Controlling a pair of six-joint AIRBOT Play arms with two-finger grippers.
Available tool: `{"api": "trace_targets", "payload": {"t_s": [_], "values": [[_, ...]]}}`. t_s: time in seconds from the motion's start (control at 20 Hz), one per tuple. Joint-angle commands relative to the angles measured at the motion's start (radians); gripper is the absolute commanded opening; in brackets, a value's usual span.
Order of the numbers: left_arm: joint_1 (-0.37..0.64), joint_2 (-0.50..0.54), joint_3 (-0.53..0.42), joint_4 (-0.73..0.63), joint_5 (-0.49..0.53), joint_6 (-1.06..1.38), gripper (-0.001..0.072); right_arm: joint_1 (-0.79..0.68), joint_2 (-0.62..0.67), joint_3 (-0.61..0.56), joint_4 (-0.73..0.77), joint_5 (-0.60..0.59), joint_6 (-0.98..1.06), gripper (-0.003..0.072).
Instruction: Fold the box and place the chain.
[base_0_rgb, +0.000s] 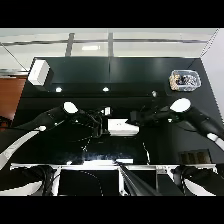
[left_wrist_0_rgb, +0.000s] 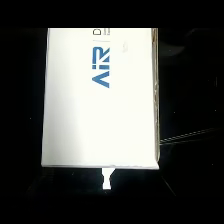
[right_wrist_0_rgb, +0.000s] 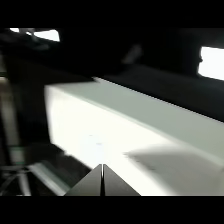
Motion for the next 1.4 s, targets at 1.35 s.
{"api": "trace_targets", "payload": {"t_s": [1.35], "values": [[-0.140, -0.066, 0.322, 0.201, -0.084, -0.479, 0.0709, -0.592, 0.209, 0.123, -0.075, 0.214, -0.100, 0.0018]]}}
